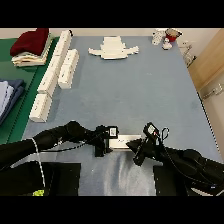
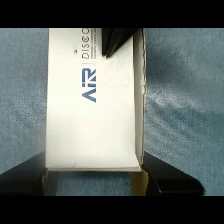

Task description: Fold the box.

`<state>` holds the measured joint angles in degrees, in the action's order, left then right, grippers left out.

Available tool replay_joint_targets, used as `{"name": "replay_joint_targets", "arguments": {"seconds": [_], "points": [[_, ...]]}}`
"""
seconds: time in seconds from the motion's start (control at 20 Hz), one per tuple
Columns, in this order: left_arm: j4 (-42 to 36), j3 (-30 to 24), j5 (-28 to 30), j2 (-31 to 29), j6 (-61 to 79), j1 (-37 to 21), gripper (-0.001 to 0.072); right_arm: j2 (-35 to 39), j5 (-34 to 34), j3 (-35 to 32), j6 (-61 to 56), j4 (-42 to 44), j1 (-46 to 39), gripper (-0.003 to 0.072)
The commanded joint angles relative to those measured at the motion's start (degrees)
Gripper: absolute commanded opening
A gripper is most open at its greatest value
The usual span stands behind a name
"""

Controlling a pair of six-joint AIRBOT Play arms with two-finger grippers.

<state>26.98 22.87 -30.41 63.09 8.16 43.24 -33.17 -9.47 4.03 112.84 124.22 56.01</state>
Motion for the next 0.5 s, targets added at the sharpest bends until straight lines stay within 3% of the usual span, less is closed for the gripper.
{"name": "replay_joint_targets", "arguments": {"seconds": [0.0,0.2,0.45], "points": [[0.00,-0.02,-0.02,-0.07,-0.02,-0.02,0.0443,-0.09,-1.49,-0.37,-0.33,-0.33,0.13,0.0022],[0.00,-0.02,-0.02,-0.07,-0.02,-0.02,0.0442,0.22,-1.51,0.55,-0.31,-0.39,0.13,0.0022],[0.00,-0.02,0.00,-0.07,-0.02,-0.02,0.0443,0.50,-5.20,6.58,-0.35,-3.17,-0.11,0.0022]]}}
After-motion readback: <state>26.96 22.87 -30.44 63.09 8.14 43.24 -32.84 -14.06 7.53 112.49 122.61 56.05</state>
